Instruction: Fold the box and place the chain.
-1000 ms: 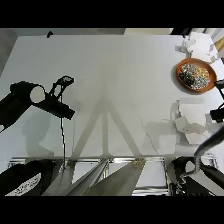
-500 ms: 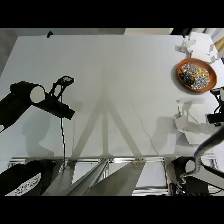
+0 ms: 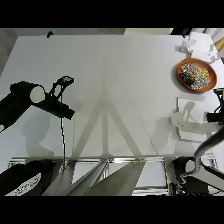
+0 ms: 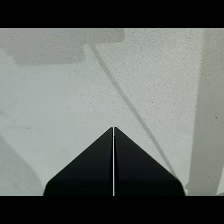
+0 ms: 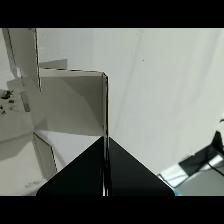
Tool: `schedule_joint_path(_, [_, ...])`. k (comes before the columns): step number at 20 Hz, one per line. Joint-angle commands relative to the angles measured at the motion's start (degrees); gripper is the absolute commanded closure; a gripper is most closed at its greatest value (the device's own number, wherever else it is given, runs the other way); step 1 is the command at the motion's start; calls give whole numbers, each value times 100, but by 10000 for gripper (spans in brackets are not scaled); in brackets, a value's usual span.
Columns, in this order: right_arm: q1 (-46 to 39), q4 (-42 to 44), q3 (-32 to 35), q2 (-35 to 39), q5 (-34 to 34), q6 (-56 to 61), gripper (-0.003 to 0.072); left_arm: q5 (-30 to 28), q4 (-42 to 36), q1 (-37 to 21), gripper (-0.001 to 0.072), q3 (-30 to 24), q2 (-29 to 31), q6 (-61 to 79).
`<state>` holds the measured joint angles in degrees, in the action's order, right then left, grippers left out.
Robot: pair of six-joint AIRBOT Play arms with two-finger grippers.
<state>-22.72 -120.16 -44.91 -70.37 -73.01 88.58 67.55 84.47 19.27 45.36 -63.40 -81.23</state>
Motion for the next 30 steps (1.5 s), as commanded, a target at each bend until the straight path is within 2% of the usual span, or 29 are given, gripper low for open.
schedule_joint_path(1, [378,1394,48,651,212,-330,674,0,2,4,699,-2,2,0])
schedule_joint_path(4, [1003,2909,442,1606,643,-531,674,0,2,4,699,-2,2,0])
schedule_joint_path(7, [1845,4277,1224,2597,1320,-525,674,2,2,4,699,-2,2,0])
schedule_joint_path(9, [2518,4870,1742,3053,1687,-470,673,0,2,4,699,-2,2,0])
schedule_joint_path(12, [3414,4927,2138,3248,2028,7,673,0,2,4,699,-2,2,2])
schedule_joint_path(16, [4140,4900,2234,3244,2385,332,673,-11,0,4,699,-2,2,2])
schedule_joint_path(19, [4301,4826,2234,3235,2433,444,672,-442,0,4,700,-2,0,-7])
schedule_joint_path(23, [4301,4817,2234,3237,2420,444,672,-466,-149,4,697,-2,0,28])
schedule_joint_path(24, [4301,4819,2234,3237,2420,444,672,-605,-177,4,672,-2,-9,72])
schedule_joint_path(25, [4301,4822,2234,3235,2413,444,672,-782,-455,4,517,-2,-35,435])
schedule_joint_path(26, [4301,4822,2234,3235,2396,444,672,-940,-1060,-7,376,-2,-81,1034])
schedule_joint_path(27, [4301,4822,2234,3235,2380,444,672,-1104,-1943,-20,329,4,-162,1777])
schedule_joint_path(29, [4301,4846,2234,3235,2376,444,672,-1091,-3797,-31,316,87,-413,3364])
schedule_joint_path(30, [4301,4916,2234,3237,2371,444,672,-938,-4422,-31,316,205,-592,3971])
